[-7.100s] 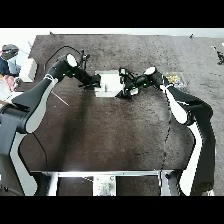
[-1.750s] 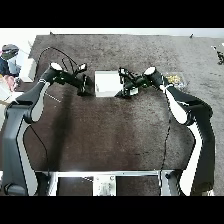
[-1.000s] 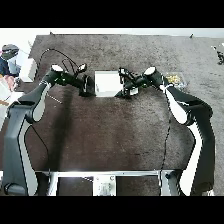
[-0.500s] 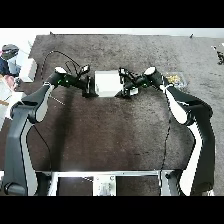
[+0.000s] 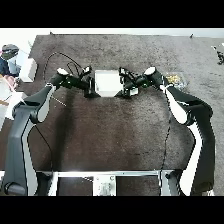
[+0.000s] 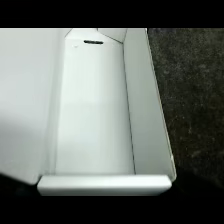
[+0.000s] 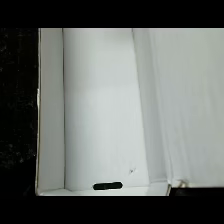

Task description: Fold the box and place the chain.

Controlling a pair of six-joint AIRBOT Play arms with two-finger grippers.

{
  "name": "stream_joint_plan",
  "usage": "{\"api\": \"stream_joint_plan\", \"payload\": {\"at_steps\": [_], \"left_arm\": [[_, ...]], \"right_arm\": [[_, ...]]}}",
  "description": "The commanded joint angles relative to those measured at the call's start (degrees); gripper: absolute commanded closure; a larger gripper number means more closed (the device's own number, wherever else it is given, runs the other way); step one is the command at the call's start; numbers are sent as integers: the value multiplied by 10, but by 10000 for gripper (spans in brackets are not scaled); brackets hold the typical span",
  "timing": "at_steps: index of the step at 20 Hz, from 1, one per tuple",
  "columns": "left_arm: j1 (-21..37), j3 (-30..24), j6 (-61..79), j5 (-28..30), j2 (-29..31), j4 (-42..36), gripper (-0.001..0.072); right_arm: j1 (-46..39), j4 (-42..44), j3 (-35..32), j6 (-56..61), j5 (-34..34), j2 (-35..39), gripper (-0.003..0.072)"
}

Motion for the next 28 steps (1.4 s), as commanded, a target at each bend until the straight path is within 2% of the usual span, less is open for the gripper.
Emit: {"api": "stream_joint_plan", "payload": {"at_steps": [1, 9, 11, 28], "left_arm": [[-5, 0, 5, 2, 0, 4, 18], [-5, 0, 5, 16, 0, 9, 21], [-5, 0, 5, 15, 0, 9, 229], [-5, 0, 5, 15, 0, 16, 228]], "right_arm": [[0, 0, 0, 0, 0, 0, 157], [0, 0, 0, 0, 0, 0, 157], [0, 0, 0, 0, 0, 0, 157], [0, 0, 0, 0, 0, 0, 157]]}}
